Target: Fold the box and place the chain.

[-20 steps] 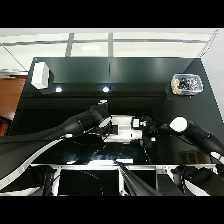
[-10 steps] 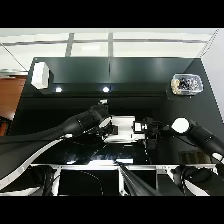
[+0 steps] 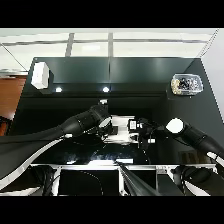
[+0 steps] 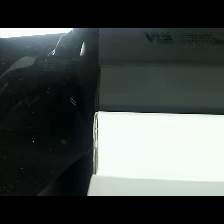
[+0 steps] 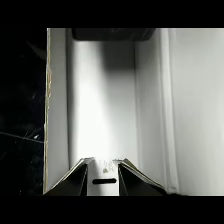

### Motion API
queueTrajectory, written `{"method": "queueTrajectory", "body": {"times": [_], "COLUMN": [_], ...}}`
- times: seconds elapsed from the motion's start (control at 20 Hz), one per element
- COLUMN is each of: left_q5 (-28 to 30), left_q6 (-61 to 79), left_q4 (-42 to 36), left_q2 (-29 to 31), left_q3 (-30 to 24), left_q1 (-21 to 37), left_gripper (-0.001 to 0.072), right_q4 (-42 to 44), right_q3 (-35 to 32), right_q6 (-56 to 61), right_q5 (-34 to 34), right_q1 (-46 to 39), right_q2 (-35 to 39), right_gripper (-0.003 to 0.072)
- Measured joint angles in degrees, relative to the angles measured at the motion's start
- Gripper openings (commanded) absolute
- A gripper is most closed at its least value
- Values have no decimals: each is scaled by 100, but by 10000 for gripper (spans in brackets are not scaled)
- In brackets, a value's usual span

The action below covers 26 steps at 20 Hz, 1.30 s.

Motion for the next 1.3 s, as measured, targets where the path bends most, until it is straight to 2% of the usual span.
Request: {"method": "queueTrajectory", "body": {"times": [0.15, 0.2, 0.25, 0.3, 0.35, 0.4, 0.45, 0.5, 0.55, 0.6, 0.75, 0.95, 1.15, 1.3], "left_q5": [2, 2, 4, 7, 9, 9, 11, 20, 22, 22, 46, 50, 44, 37], "left_q6": [0, -2, -2, -2, -2, -2, -2, 0, -2, -2, -2, -2, 4, 15], "left_q4": [0, 0, 0, 0, 0, 0, 0, -2, -2, -2, -9, -9, -9, -7], "left_q2": [0, 0, 0, 0, 0, 0, 0, 0, 0, 0, 0, 0, 0, 0], "left_q3": [0, 0, 0, 0, 0, 0, 0, 0, 0, 0, 0, 0, 0, 0], "left_q1": [0, 0, 0, 0, 0, 0, 0, 0, 0, 0, 7, 39, 46, 48], "left_gripper": [27, 27, 27, 27, 27, 27, 27, 27, 27, 28, 27, 28, 28, 27], "right_q4": [98, 122, 127, 140, 142, 136, 138, 140, 138, 127, 55, -800, -1985, -2208], "right_q3": [-9, -13, -13, -13, -13, -13, -15, -13, -13, -13, 11, 125, 181, 22], "right_q6": [48, 70, 92, 105, 109, 116, 133, 140, 160, 188, 710, 3174, 5860, 7128], "right_q5": [-76, -83, -76, -68, -55, -52, -42, -44, -48, -48, -24, 214, 1152, 1617], "right_q1": [37, 44, 50, 52, 55, 59, 59, 59, 59, 59, 35, -540, -2199, -3539], "right_q2": [-24, -31, -31, -35, -35, -35, -35, -35, -35, -35, 116, 754, 1296, 1325], "right_gripper": [221, 242, 415, 424, 217, 215, 374, 361, 119, 50, 50, 50, 50, 43]}}
